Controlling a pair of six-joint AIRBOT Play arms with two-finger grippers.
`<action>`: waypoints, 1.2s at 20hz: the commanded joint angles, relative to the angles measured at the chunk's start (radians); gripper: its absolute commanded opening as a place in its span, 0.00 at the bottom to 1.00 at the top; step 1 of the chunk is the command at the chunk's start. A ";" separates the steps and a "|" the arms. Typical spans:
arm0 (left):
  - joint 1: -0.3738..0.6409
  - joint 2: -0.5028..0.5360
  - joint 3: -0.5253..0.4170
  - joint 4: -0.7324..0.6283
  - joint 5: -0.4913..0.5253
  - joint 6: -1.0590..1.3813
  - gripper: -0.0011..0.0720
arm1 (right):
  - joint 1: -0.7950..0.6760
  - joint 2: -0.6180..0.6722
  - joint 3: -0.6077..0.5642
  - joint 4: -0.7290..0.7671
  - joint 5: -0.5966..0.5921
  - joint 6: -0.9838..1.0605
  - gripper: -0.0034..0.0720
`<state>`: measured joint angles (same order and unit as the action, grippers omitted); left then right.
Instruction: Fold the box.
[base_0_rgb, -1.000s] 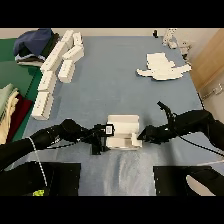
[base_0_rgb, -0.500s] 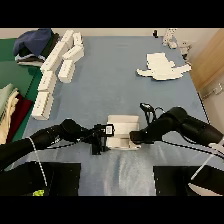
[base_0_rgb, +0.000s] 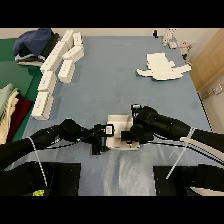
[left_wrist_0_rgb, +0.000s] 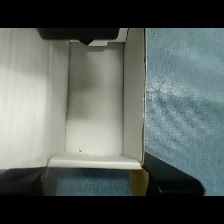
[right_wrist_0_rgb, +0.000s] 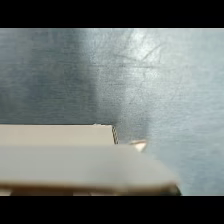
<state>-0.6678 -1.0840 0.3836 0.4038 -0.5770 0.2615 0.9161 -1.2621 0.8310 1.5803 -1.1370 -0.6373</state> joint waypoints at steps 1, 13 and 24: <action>0.000 0.001 0.001 0.000 0.000 0.000 0.71 | 0.015 -0.033 0.013 -0.037 -0.032 0.065 0.46; 0.000 0.001 0.001 0.000 0.000 0.000 0.71 | 0.015 -0.006 0.015 -0.041 -0.082 0.053 0.59; 0.000 0.001 0.001 0.000 0.000 0.000 0.71 | 0.014 0.015 0.015 -0.054 -0.117 0.051 0.05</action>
<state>-0.6678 -1.0840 0.3836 0.4046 -0.5770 0.2623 0.9306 -1.2484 0.8459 1.5311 -1.2457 -0.5846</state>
